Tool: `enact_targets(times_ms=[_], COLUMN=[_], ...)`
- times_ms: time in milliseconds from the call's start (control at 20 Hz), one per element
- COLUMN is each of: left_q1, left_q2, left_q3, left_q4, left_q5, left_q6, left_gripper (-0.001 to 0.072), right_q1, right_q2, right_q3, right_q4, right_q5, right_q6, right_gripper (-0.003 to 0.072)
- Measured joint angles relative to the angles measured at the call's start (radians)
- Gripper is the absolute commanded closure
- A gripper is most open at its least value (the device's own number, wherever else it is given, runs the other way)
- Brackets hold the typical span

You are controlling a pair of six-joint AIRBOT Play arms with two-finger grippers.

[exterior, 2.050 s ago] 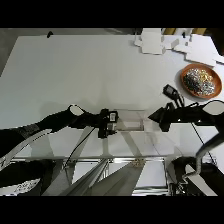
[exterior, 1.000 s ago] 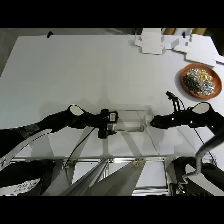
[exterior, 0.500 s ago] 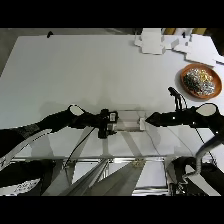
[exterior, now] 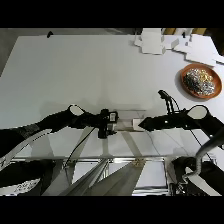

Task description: Fold the box and place the chain.

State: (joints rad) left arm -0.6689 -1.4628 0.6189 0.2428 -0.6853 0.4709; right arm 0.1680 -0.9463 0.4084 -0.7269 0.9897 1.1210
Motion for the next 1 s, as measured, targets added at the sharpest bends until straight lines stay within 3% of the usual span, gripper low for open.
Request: enact_targets(times_ms=[350, 600, 950, 1000], left_q1=[0.000, 0.000, 0.000, 0.000], left_q2=[0.000, 0.000, 0.000, 0.000], left_q3=[0.000, 0.000, 0.000, 0.000], left_q4=[0.000, 0.000, 0.000, 0.000], left_q5=[0.000, 0.000, 0.000, 0.000], left_q6=[0.000, 0.000, 0.000, 0.000], left_gripper=[0.0368, 0.0368, 0.0368, 0.0368], right_q1=[0.156, 0.304, 0.475, 0.489], right_q2=[-0.018, -0.105, -0.256, -0.270], right_q3=[0.074, 0.171, 0.303, 0.313], right_q4=[-0.227, -0.412, -0.681, -0.714], right_q5=[-0.074, -0.087, -0.010, 0.003], right_q6=[0.322, 0.592, 0.974, 1.021], right_gripper=[0.0271, 0.0273, 0.0292, 0.0330])
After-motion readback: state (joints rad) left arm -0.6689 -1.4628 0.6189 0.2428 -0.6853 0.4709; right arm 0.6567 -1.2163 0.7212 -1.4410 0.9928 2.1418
